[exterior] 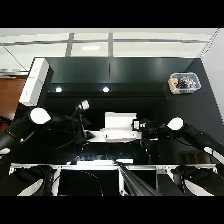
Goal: Fold the box and place the chain.
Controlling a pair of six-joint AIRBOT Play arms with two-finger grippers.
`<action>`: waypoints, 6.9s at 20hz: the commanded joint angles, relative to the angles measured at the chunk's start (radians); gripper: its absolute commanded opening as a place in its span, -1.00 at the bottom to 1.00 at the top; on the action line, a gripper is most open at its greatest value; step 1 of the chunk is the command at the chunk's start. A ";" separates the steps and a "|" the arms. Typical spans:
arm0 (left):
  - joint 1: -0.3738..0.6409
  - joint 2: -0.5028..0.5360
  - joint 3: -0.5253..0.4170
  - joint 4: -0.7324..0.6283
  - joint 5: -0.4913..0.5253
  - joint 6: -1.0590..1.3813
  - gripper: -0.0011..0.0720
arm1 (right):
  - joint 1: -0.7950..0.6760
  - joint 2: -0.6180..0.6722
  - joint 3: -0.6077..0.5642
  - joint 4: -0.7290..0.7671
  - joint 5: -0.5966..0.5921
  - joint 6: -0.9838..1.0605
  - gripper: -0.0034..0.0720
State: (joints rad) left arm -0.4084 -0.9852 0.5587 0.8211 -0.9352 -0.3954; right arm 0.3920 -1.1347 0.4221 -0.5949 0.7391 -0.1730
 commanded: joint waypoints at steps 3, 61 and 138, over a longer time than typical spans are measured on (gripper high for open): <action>-0.137 -0.018 -0.056 -0.001 0.219 0.273 0.91 | 0.001 0.000 0.000 0.000 0.000 0.000 0.17; 0.556 -0.136 -0.218 -0.135 -0.151 -0.817 -0.90 | 0.001 0.000 0.000 0.000 -0.002 0.000 0.17; -0.499 -0.511 0.506 0.592 -0.189 -1.975 -0.85 | 0.001 0.000 0.000 0.000 -0.002 0.000 0.17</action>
State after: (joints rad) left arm -0.9077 -1.4952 1.0637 1.4200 -1.1252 -2.3703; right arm 0.3920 -1.1347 0.4221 -0.5941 0.7372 -0.1719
